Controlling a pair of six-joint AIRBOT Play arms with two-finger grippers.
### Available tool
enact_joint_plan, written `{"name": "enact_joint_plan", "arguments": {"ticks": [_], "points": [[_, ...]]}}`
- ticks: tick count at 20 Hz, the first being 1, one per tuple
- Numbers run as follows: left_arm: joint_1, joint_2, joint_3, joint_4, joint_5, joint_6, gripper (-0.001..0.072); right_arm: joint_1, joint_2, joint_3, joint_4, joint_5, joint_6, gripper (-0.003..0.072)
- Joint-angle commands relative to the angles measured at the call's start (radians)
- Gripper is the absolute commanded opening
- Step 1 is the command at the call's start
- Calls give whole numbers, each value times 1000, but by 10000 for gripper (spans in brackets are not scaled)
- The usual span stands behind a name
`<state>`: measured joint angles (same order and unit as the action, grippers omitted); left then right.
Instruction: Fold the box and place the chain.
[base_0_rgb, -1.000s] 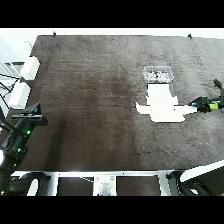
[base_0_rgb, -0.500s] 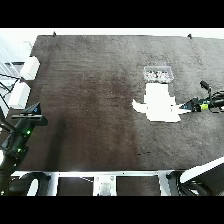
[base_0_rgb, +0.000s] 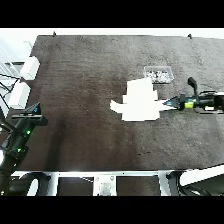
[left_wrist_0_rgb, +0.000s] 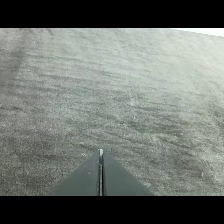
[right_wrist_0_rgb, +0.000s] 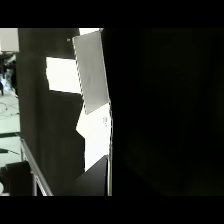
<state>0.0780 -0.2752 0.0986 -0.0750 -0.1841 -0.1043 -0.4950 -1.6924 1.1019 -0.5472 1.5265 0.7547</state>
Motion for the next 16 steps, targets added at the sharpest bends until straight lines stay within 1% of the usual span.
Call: {"name": "enact_joint_plan", "arguments": {"ticks": [1, 3, 5, 7, 10, 12, 16], "points": [[0, 1, 0, 0, 0, 0, 21, 156, 117, -168, 135, -159, -5, 15], [0, 1, 0, 0, 0, 0, 22, 249, 126, -166, 164, -264, -3, 15], [0, 1, 0, 0, 0, 0, 22, 332, 125, -142, 155, -363, -3, 15], [0, 1, 0, 0, 0, 0, 21, 401, 122, -105, 105, -433, -3, 15], [0, 1, 1, 0, 0, 0, 21, 456, 122, -87, 106, -529, -3, 15], [0, 1, 1, 0, 1, 0, 21, 470, 122, -85, 109, -568, -3, 16], [0, 1, 1, -5, -24, 0, 22, 480, 122, -86, 110, -586, -3, 15]]}}
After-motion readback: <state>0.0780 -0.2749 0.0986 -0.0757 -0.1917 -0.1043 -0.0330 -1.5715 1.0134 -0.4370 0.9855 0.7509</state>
